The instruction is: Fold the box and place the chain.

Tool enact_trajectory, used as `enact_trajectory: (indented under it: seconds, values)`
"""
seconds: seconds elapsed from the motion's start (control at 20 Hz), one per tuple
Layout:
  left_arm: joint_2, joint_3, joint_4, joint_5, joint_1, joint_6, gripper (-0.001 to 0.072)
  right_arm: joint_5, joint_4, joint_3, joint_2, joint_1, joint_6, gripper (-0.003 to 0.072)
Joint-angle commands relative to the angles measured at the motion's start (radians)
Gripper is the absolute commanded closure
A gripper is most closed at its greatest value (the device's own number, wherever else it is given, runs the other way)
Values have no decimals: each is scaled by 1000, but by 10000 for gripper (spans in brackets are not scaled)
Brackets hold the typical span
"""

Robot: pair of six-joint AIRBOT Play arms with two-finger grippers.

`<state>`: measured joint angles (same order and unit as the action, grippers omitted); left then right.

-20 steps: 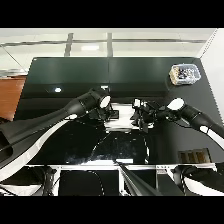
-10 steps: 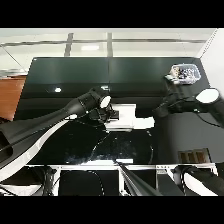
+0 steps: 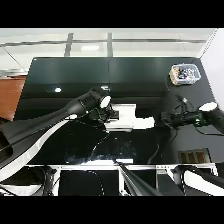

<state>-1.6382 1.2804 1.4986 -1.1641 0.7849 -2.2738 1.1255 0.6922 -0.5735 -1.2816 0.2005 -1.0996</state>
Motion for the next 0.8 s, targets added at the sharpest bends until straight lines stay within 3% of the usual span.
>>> enact_trajectory:
  seconds: [0.0,0.15,0.25,0.3,0.35,0.4,0.6,0.65,0.75]
  values:
    - [0,0,0,-1,-1,0,683,-2,-173,13,-83,-107,141,670]
    - [0,0,0,0,-1,0,683,2,-279,-13,-91,-140,262,669]
    - [0,0,0,0,-1,0,683,63,-251,-63,-91,-140,271,667]
    - [0,0,0,0,-1,0,683,95,-230,-89,-91,-140,271,563]
    - [0,0,0,-1,-1,0,683,130,-216,-114,-91,-140,270,219]
    - [0,0,0,0,-1,0,683,161,-216,-134,-91,-140,270,99]
    - [0,0,0,0,-1,0,683,194,-217,-193,-90,-209,231,103]
    - [0,0,0,0,-1,0,682,179,-211,-203,-90,-243,210,181]
    - [0,0,0,0,-1,0,683,142,-164,-227,-90,-295,150,220]
